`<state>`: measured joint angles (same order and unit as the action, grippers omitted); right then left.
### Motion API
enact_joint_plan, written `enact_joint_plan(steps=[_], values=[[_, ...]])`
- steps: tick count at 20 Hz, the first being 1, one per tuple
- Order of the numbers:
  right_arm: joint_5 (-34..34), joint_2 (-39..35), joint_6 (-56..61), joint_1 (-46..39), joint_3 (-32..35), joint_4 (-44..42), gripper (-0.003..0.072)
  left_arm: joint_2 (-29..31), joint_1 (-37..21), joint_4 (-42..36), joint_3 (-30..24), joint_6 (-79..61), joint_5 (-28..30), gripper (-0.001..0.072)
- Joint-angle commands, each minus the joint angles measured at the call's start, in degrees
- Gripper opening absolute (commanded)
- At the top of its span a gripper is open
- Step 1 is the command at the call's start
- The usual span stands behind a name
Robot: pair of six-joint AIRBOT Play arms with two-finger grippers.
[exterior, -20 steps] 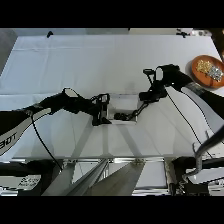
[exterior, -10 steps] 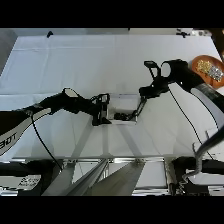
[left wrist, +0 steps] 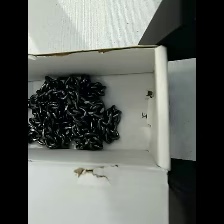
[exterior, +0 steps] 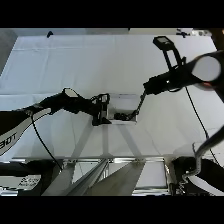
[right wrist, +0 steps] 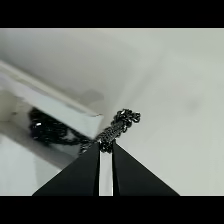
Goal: Fold the box and place the chain.
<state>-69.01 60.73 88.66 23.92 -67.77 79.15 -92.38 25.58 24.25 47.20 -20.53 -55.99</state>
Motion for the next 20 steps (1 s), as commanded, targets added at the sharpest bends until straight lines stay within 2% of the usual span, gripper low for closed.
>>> enact_joint_plan(steps=[1, 4, 13, 16, 20], values=[[1.8, -9.3, -0.2, 5.0, -0.1, -0.3, 0.0009, 0.0, 0.0, 0.0, 0.0, 0.0, 0.0, 0.0344], [3.2, -12.4, -0.2, 8.3, -0.1, -0.3, 0.0009, 0.0, 0.0, 0.0, 0.0, 0.0, 0.0, 0.0344], [6.4, -11.7, 0.0, 15.2, 0.0, -0.3, 0.001, 0.0, 0.0, 0.0, 0.0, 0.0, 0.0, 0.0344], [7.5, -9.4, -1.0, 15.8, 1.0, 0.6, 0.001, 0.0, 0.0, 0.0, 0.0, 0.0, 0.0, 0.0344], [5.4, -1.8, -2.2, 15.8, 1.8, 1.8, 0.0011, 0.0, 0.0, 0.0, 0.0, 0.0, 0.0, 0.0344]])
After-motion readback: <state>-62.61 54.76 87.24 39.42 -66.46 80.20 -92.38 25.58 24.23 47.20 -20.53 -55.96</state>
